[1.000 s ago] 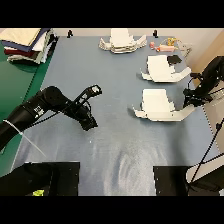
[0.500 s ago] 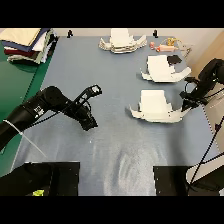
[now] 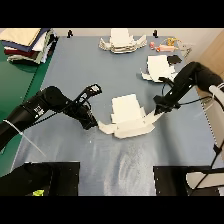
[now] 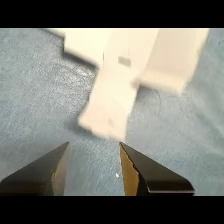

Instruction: Fold the box.

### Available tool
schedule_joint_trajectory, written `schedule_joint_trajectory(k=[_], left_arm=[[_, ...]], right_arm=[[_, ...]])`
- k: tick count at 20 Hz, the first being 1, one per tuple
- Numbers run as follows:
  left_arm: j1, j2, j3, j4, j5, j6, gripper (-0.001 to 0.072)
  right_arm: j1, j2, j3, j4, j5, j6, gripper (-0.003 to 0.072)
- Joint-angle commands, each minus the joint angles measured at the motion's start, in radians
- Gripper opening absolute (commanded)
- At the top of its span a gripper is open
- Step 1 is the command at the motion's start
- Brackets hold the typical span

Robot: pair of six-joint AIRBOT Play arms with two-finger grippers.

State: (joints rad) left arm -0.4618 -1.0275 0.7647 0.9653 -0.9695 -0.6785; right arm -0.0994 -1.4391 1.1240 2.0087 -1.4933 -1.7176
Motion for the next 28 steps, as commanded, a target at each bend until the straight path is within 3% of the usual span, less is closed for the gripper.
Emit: schedule_joint_trajectory(k=[1,7,13,17,18,21,28], left_arm=[[0.000,0.000,0.000,0.000,0.011,0.000,0.0480],[0.000,0.000,0.000,-0.138,0.024,-0.001,0.0481],[0.016,0.001,0.005,-0.175,0.026,-0.109,0.0482],[0.168,-0.003,0.012,-0.169,-0.033,-0.187,0.0492],[0.215,-0.012,0.012,-0.175,-0.066,-0.192,0.0562],[0.295,-0.067,0.012,-0.211,-0.133,-0.166,0.0561],[0.293,-0.312,0.054,-0.418,-0.182,0.040,0.0559]], right_arm=[[0.185,0.186,-0.237,0.035,0.244,0.097,0.0002],[0.370,0.444,-0.429,-0.013,0.520,0.237,0.0002],[0.433,0.475,-0.538,-0.127,0.529,0.375,0.0002],[0.465,0.489,-0.563,-0.132,0.592,0.374,0.0002],[0.475,0.499,-0.563,-0.137,0.608,0.374,0.0002],[0.488,0.512,-0.563,-0.167,0.632,0.373,0.0002],[0.488,0.512,-0.563,-0.172,0.631,0.370,0.0002]])
